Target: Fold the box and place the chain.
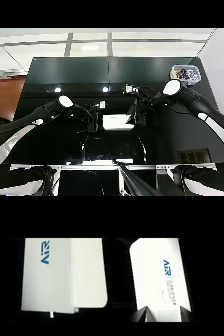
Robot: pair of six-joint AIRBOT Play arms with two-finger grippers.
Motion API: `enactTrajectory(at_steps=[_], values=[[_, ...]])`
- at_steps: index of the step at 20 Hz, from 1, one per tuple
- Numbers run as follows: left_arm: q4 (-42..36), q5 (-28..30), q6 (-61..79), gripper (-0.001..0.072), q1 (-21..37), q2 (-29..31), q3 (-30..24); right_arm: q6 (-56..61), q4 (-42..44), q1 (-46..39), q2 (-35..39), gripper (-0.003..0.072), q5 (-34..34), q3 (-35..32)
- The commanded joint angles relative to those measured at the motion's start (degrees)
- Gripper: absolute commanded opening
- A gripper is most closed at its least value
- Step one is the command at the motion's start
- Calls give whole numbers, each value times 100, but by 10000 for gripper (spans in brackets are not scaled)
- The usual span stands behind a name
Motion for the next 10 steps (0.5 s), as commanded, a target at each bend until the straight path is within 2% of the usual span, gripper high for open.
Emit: enactTrajectory(at_steps=[1, 10], values=[[2, -7, 2, 404, -2, -4, 4, -28, 11, 2, 2, 501, -94, 7], [2, -7, 2, 404, -2, -4, 4, -437, -476, 251, -4, 498, -372, 2]])
